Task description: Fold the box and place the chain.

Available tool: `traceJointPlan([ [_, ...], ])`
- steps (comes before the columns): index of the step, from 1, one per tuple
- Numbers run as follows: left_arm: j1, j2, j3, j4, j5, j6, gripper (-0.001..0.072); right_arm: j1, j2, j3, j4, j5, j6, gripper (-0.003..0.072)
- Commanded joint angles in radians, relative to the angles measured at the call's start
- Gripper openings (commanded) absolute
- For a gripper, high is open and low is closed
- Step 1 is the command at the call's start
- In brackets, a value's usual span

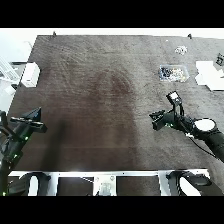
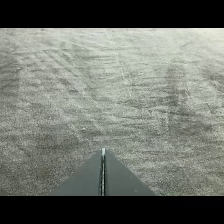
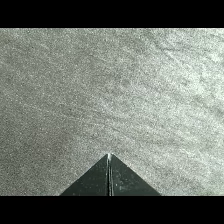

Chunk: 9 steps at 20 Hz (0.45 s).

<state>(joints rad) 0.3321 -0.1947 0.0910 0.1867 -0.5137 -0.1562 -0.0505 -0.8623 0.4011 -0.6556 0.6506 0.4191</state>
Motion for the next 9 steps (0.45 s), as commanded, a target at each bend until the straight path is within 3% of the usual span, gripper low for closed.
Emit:
traceJointPlan([
  [1,0.0,0.001,0.0,0.0,-0.001,0.0,0.0018,-0.001,0.001,-0.001,0.0,0.0,0.0,0.0006],
  [9,-0.052,0.001,0.0,0.0,0.007,0.0,0.0018,-0.001,0.001,-0.001,0.0,0.0,0.0,0.0006],
])
